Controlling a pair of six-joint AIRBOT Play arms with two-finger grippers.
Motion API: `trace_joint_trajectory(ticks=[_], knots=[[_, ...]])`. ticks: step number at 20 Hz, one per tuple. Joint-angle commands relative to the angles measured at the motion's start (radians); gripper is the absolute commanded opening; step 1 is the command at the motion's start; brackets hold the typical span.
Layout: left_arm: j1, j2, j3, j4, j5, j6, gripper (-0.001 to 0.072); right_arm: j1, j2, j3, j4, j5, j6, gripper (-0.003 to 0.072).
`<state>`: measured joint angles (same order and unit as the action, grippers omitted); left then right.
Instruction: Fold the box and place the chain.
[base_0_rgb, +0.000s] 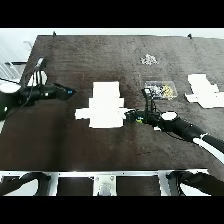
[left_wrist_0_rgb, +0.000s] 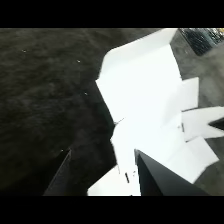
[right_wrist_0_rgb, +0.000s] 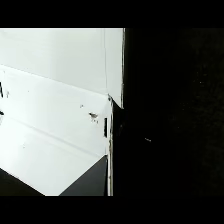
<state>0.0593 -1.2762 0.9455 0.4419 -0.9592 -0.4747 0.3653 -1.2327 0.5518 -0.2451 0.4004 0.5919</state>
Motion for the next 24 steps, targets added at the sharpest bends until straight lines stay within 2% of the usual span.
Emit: trace_joint_trajectory(ticks=[1, 6, 10, 16, 21, 24], knots=[[0.000, -0.223, 0.249, 0.097, -0.257, -0.113, 0.0466, 0.001, 0.001, 0.000, 0.010, 0.000, 0.002, 0.0009], [-0.027, -0.389, 0.442, 0.116, -0.368, -0.132, 0.0467, 0.001, 0.000, 0.000, 0.029, -0.001, 0.002, 0.0010], [-0.104, -0.459, 0.515, 0.249, -0.359, -0.208, 0.0495, 0.000, 0.000, 0.000, 0.029, -0.001, 0.002, 0.0010], [-0.166, -0.569, 0.632, 0.225, -0.387, -0.207, 0.0495, 0.001, 0.000, 0.000, 0.029, 0.000, 0.002, 0.0010], [-0.193, -0.607, 0.656, 0.212, -0.396, -0.204, 0.0495, 0.000, 0.000, 0.000, 0.029, 0.000, 0.002, 0.0010], [-0.197, -0.625, 0.656, 0.208, -0.436, -0.204, 0.0494, 0.000, 0.000, 0.000, 0.029, 0.000, 0.002, 0.0010]])
